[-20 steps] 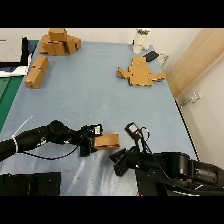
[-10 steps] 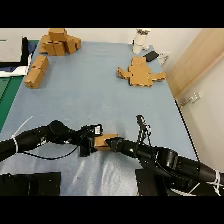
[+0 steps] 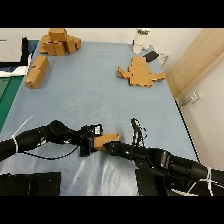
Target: Fold the box.
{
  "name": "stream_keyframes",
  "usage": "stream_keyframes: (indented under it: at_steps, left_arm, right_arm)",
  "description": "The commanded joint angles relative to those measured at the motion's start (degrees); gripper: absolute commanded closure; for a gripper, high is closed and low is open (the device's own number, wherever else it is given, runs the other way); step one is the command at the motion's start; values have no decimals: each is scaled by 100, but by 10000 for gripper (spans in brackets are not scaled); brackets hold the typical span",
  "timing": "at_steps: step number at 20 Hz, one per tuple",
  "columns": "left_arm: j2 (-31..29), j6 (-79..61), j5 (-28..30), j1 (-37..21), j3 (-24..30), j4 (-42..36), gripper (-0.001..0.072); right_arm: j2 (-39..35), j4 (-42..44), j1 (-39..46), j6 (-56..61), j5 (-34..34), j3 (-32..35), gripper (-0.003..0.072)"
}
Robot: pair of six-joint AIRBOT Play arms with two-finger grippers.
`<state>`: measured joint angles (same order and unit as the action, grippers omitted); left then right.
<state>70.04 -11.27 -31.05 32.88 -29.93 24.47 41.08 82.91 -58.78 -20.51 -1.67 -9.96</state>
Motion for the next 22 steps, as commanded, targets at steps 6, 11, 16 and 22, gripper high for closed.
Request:
stream_keyframes:
  at_steps: [6,11,16,22]
  left_arm:
    - [0,0,2,-4,-2,0,307]
    - [2,0,0,-4,0,0,307]
    - [2,0,2,-2,0,0,307]
    - [2,0,-2,-2,-2,0,307]
  right_arm:
    - [-37,-22,-28,9,68,4,683]
    - [-525,-326,-26,-7,-13,-85,684]
    - [-654,-323,-22,-4,-719,-92,684]
    - [-828,-1161,-26,-199,-1926,-409,684]
